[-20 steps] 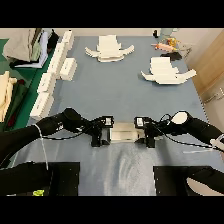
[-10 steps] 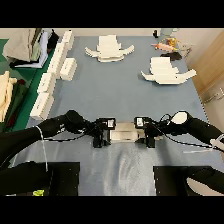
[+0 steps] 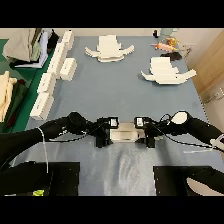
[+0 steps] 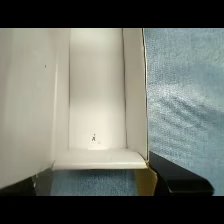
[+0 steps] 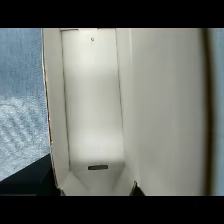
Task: Fold the box.
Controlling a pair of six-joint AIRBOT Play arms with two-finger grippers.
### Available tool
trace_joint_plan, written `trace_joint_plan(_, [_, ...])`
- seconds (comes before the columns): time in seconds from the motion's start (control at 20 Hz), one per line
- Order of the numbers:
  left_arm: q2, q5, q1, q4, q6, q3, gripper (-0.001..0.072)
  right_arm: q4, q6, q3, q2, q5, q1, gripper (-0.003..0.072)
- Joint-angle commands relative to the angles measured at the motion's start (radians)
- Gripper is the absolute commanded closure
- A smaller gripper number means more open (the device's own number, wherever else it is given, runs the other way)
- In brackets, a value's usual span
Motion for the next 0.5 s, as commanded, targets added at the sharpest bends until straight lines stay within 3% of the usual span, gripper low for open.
trace_joint_plan(0.0, [0.0,0.028,-0.013,0.0,-0.022,0.0,0.001,0.0,0.0,0.0,0.0,0.0,0.0,0.028])
trace_joint_plan(0.1, [0.0,0.028,-0.013,0.0,-0.026,0.0,0.0013,0.0,0.0,0.0,0.0,0.0,0.0,0.028])
trace_joint_plan(0.2, [0.0,0.031,-0.013,0.002,-0.048,0.0,0.0188,0.0,0.0,0.0,0.0,0.0,0.0,0.028])
trace_joint_plan(0.45, [0.0,0.028,-0.013,0.007,-0.052,0.0,0.019,0.0,0.0,0.0,0.0,0.0,0.0,0.028])
